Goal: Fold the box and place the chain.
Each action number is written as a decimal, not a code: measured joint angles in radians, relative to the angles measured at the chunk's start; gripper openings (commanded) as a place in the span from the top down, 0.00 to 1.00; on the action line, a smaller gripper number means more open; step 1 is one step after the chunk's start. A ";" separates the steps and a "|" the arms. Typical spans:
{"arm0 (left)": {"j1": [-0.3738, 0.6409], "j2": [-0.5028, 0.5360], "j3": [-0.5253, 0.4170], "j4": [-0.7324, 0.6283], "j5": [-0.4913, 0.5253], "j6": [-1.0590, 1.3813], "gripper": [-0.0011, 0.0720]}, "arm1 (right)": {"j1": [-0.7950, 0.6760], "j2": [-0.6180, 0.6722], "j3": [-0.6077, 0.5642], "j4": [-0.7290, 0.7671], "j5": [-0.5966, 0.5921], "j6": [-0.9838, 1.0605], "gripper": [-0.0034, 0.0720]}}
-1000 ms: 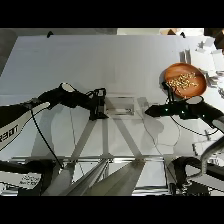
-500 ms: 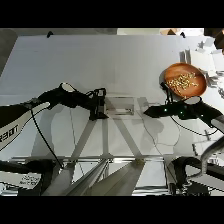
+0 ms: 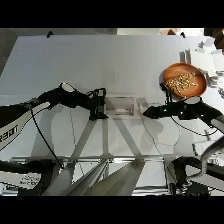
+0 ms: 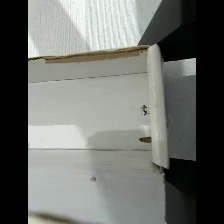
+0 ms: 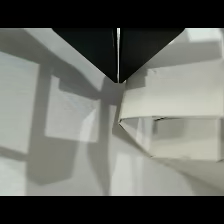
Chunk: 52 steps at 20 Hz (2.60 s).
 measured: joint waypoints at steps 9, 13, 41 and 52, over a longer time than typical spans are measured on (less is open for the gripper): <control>0.000 0.000 0.000 0.000 0.000 0.000 0.74 | 0.001 0.001 0.000 0.178 0.119 -0.040 0.69; 0.000 0.000 0.000 0.000 0.000 0.000 0.74 | 0.031 0.001 0.000 0.260 0.136 -0.062 0.41; -0.001 0.000 0.000 -0.003 0.002 -0.003 0.74 | 0.321 0.001 0.141 -0.330 -0.226 0.417 0.23; 0.000 0.000 0.000 0.001 -0.002 0.001 0.74 | 0.478 -0.010 0.301 -0.723 -0.176 0.834 0.24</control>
